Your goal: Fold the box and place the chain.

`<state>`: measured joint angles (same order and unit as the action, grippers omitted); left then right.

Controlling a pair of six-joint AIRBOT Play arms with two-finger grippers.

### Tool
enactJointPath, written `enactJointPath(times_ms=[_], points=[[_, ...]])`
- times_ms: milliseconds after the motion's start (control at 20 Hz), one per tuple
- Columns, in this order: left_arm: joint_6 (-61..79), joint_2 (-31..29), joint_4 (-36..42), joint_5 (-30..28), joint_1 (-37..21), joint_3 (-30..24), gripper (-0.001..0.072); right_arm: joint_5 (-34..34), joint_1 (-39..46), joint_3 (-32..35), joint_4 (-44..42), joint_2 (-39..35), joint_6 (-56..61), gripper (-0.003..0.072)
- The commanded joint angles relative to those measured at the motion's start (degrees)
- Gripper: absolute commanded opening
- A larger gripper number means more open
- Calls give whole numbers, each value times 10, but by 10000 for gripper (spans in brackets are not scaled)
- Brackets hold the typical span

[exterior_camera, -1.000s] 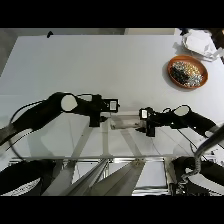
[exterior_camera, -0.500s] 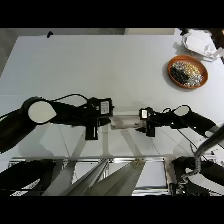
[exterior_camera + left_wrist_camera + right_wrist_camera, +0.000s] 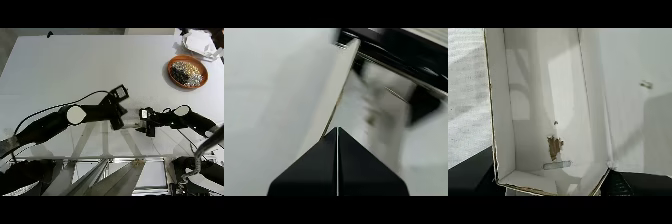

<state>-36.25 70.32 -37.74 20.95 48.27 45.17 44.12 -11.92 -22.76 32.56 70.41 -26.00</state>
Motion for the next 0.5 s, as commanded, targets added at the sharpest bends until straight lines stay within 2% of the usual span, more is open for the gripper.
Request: enactJointPath(times_ms=[0, 250, 450], points=[[-73, 49, 25, -119, -12, 0, 6, 0, 0, 0, 0, 0, 0, 459], [-73, 96, 24, -45, -10, 0, 6, 0, 0, 0, 0, 0, 0, 459], [-73, 104, 23, -31, -10, 0, 9, 0, 0, 0, 0, 0, 0, 459]])
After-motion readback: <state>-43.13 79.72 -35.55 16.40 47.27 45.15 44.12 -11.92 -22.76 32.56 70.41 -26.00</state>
